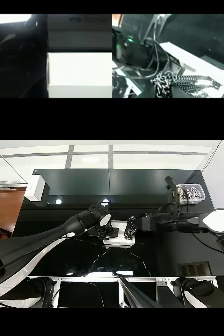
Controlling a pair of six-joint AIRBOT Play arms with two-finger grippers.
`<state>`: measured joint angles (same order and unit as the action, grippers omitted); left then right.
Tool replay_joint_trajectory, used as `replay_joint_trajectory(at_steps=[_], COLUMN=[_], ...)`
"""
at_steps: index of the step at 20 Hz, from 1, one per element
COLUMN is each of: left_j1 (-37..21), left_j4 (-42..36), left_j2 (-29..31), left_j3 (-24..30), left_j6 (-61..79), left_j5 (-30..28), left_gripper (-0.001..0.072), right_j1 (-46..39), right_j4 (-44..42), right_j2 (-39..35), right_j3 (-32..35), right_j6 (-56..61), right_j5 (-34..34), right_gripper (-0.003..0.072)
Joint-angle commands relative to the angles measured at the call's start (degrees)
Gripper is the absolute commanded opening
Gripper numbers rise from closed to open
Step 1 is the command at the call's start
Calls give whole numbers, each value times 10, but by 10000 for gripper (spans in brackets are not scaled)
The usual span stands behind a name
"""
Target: Fold the box and place the chain.
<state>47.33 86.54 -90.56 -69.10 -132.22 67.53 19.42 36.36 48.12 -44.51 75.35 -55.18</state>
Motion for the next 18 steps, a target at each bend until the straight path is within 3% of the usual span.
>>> replay_joint_trajectory(at_steps=[1,8,10,12,18], left_j1=[0,0,0,-1,-1], left_j4=[2,2,2,2,0], left_j2=[0,0,0,0,0], left_j3=[0,0,0,0,0], left_j6=[0,0,0,0,0], left_j5=[0,0,0,-6,-7], left_gripper=[25,25,25,26,25], right_j1=[35,48,47,45,-81], right_j4=[64,94,94,103,287], right_j2=[28,110,118,117,74], right_j3=[4,22,22,21,-2], right_j6=[4,9,9,-8,-8], right_j5=[14,38,41,33,-151], right_gripper=[16,22,259,264,263])
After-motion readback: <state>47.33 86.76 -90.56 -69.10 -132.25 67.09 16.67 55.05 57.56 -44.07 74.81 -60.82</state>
